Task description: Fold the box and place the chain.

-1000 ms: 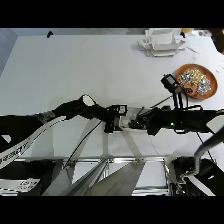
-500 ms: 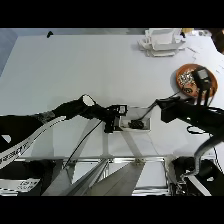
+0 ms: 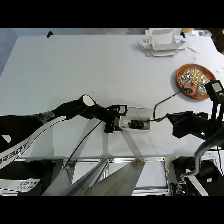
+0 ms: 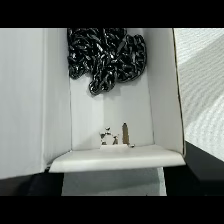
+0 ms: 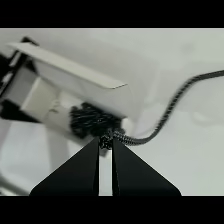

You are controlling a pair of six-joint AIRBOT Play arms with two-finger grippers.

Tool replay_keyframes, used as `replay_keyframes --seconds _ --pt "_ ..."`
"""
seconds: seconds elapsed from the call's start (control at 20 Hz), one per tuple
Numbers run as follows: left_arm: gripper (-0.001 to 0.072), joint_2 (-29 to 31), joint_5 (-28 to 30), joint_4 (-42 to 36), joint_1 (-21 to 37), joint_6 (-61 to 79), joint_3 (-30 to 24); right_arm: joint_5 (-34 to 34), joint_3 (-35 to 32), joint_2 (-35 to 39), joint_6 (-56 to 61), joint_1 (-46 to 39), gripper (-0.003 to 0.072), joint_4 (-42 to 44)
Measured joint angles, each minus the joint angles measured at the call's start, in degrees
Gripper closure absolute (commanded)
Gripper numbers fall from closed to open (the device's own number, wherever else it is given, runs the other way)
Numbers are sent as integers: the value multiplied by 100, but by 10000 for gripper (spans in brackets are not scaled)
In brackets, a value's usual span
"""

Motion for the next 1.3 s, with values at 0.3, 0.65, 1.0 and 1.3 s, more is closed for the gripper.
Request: replay_keyframes --seconds 0.3,0.65,1.0,1.3 --pt "700 0 0 2 0 0 0 -448 0 -656 -1058 7 668 1687" --pt "700 0 0 0 0 0 0 -1045 -2 -2162 -1902 909 667 1982" --pt "700 0 0 0 0 0 0 -1528 -2 -3077 -2039 1272 554 1794" --pt "700 0 0 0 0 -2 0 -1158 505 -3152 -2063 1145 483 1714"
